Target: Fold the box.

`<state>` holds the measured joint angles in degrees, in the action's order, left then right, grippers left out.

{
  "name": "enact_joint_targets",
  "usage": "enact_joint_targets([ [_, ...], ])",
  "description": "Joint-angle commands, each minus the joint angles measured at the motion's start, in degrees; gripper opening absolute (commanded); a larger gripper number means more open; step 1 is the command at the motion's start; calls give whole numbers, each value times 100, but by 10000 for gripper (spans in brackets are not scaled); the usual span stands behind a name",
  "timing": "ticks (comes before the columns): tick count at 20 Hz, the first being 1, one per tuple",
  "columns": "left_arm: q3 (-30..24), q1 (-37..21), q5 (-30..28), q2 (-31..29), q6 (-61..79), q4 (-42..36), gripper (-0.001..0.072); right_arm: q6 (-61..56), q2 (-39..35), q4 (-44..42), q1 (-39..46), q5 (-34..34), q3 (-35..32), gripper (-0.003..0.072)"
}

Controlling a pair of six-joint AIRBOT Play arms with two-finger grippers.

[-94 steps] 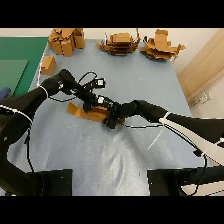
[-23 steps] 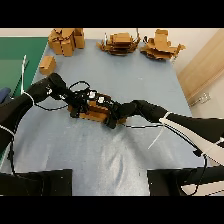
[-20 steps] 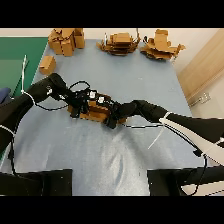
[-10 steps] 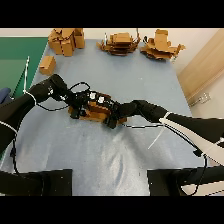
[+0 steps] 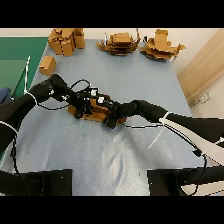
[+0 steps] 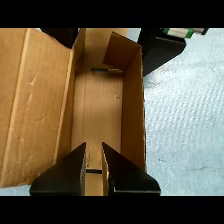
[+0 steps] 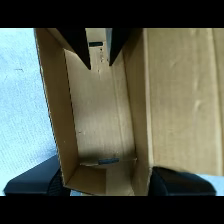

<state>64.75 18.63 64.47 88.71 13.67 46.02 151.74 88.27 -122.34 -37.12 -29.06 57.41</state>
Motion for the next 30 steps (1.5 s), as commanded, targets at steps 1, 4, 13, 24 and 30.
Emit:
enact_joint_targets([
  [1,0,-2,66,-2,31,28,170,-17,0,4,2,-15,2,517],
  [4,0,-4,63,-4,28,24,170,-20,0,4,2,-17,2,517],
  [13,361,-11,680,-378,-529,7,473,-20,0,4,2,-20,2,517],
  [24,365,-1366,852,-1134,-3130,111,17,-17,0,4,2,-24,2,517],
  [30,-107,-2859,-168,-813,-7639,1303,17,-20,0,2,2,-24,2,517],
])
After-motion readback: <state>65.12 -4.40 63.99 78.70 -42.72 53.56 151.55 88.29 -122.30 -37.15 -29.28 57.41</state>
